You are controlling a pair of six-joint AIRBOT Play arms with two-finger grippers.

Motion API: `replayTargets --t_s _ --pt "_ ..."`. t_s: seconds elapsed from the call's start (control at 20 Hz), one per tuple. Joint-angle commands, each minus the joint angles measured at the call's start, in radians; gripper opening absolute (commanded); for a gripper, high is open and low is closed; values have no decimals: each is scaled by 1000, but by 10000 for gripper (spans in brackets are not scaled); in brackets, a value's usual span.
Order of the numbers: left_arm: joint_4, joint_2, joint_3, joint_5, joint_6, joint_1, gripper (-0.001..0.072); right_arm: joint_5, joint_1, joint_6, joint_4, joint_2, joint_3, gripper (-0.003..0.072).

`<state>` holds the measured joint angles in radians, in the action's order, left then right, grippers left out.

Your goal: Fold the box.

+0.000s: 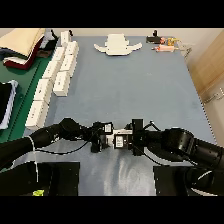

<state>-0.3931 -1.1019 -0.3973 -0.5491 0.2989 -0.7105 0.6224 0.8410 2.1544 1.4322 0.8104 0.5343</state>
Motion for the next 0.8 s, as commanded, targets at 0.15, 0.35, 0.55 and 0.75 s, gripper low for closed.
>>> replayTargets --t_s 0.15,0.35,0.55,0.75 --pt "1 0 0 -1 0 0 470 2 1 -2 10 -2 3 509" --pt "1 0 0 -1 0 0 469 3 1 -2 35 -2 3 509" --pt "1 0 0 -1 0 0 470 8 1 -2 42 -2 3 390" --pt "1 0 0 -1 0 0 470 19 1 0 71 -1 3 269"
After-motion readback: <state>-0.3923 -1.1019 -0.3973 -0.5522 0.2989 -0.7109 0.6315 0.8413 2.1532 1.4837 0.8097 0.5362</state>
